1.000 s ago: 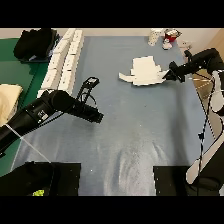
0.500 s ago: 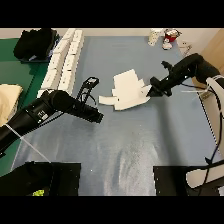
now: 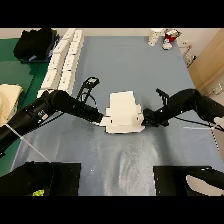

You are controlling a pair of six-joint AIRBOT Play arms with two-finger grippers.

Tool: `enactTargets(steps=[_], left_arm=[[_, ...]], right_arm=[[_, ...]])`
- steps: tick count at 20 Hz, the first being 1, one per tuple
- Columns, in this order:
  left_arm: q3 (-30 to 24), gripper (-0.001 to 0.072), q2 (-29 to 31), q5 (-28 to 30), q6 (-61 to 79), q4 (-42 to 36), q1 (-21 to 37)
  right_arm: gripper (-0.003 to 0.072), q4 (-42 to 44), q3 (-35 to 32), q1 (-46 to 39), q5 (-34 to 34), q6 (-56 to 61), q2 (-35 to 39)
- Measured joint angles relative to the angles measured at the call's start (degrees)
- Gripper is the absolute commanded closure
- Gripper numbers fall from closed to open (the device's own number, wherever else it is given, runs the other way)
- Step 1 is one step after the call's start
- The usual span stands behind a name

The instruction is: Fold the box.

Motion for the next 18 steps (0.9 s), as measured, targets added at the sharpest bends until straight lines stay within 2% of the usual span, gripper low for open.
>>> enactTargets(steps=[3,5,9,12,15,18], left_arm=[[0.0,0.0698,0.0,0.0,0.0,0.0,0.0],[0.0,0.0697,0.0,0.0,0.0,0.0,0.0],[0.0,0.0697,0.0,0.0,0.0,0.0,0.0],[0.0,0.0698,0.0,0.0,0.0,0.0,0.0],[0.0,0.0698,0.0,0.0,0.0,0.0,0.0],[0.0,0.0698,0.0,0.0,0.0,0.0,0.0]], right_arm=[[0.024,-0.7,-1.0,-0.3,2.1,0.6,1.5],[0.0241,-3.0,0.9,-2.4,2.1,1.2,1.9],[0.0241,-12.4,5.3,-10.4,-0.3,5.0,2.2],[0.0242,-15.8,6.3,-16.8,-1.5,4.8,1.1],[0.0242,-14.1,5.2,-20.4,-1.8,0.0,-1.0],[0.0242,-7.1,2.8,-21.7,-1.8,-7.1,-3.7]])
